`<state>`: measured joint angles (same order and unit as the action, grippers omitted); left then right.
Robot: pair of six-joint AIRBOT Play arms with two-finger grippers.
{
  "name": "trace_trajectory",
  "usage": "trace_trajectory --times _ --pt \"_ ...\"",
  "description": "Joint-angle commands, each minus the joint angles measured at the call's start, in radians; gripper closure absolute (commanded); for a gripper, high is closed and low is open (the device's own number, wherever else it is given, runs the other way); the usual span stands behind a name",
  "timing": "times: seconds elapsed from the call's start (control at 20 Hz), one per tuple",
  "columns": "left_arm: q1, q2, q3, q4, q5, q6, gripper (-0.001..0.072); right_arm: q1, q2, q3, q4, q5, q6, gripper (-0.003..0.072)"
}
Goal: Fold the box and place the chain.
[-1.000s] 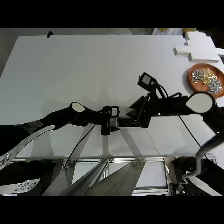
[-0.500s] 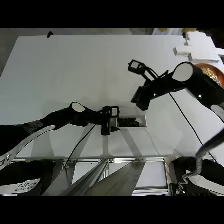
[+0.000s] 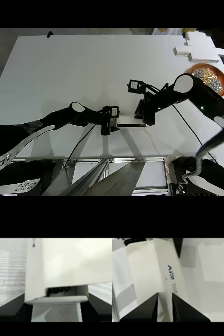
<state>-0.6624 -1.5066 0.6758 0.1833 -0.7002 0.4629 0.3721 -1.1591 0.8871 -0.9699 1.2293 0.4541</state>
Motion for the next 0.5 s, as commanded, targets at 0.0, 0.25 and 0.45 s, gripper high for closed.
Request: trace_trajectory --times 0.0,0.25,0.45 --pt "0.000 0.000 0.000 0.000 0.000 0.000 0.0677 0.006 0.025 -0.064 0.032 -0.014 -0.073 0.0478" --pt "0.000 0.001 0.000 0.000 0.000 0.000 0.0677 0.059 0.025 -0.077 0.023 -0.041 -0.123 0.0415" --pt "0.000 0.001 0.000 0.000 0.000 0.000 0.0677 0.059 0.044 -0.077 -0.040 -0.100 -0.109 0.0415"
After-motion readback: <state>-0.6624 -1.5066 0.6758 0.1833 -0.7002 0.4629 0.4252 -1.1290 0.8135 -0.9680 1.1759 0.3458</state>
